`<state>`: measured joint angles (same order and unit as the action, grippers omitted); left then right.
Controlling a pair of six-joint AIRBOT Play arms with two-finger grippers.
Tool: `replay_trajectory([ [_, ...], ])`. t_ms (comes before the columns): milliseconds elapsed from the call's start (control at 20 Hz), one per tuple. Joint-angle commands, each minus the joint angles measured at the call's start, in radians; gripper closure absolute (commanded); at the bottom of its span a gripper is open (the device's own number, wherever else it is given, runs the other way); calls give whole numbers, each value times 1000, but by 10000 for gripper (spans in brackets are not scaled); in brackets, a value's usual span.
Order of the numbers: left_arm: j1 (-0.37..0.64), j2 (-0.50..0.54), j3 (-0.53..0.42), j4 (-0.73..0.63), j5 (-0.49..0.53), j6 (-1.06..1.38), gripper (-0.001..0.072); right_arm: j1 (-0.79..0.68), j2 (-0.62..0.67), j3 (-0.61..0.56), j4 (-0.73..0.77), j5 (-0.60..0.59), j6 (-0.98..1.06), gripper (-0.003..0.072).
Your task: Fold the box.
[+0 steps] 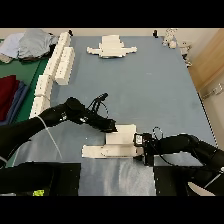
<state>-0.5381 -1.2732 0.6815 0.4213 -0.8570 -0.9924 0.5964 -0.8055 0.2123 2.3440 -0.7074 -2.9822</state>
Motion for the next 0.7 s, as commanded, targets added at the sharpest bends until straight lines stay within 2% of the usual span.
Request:
replay_trajectory([
  [0, 2, -77, 4, 1, -16, -23, 697, 0, 1, 0, 0, 0, 0, 171],
  [400, 7, -59, 30, 2, -24, 33, 697, 0, 1, 0, 0, 0, 0, 171],
  [500, 14, 10, 47, 6, -24, 74, 698, 0, 1, 0, 0, 0, 0, 171],
  [650, 18, 177, 47, 65, -34, 117, 698, 0, 1, 0, 0, 0, 0, 171],
])
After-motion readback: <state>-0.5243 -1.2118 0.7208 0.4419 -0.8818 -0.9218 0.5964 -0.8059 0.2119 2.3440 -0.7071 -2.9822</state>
